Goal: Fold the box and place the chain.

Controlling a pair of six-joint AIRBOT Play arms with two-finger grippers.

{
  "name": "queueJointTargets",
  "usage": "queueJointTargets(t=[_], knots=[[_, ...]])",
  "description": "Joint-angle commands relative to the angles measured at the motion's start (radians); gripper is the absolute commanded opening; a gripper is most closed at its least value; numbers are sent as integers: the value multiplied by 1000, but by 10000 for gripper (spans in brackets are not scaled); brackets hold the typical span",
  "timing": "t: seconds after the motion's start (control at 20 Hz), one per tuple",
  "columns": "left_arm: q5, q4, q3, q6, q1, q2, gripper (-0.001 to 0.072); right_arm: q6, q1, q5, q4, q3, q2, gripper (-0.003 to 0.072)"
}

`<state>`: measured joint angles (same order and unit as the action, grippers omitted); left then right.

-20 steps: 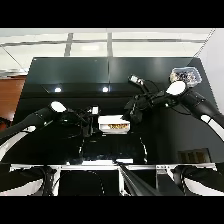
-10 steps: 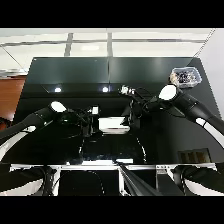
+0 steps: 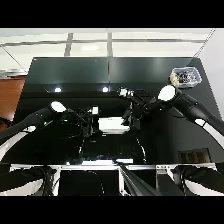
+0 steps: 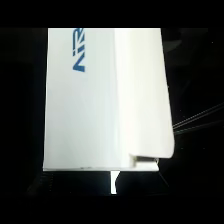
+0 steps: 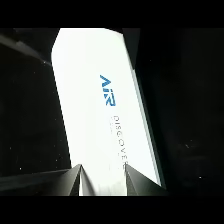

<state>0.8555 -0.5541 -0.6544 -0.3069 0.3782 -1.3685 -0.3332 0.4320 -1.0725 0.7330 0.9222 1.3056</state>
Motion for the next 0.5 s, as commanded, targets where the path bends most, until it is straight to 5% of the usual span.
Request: queueJointTargets(t=[0.0,0.45], knots=[[0,0,0,0,1,-1,353,-3,19,10,51,-2,2,293],[1,-3,0,0,1,-1,353,-12,25,48,45,0,-1,294]])
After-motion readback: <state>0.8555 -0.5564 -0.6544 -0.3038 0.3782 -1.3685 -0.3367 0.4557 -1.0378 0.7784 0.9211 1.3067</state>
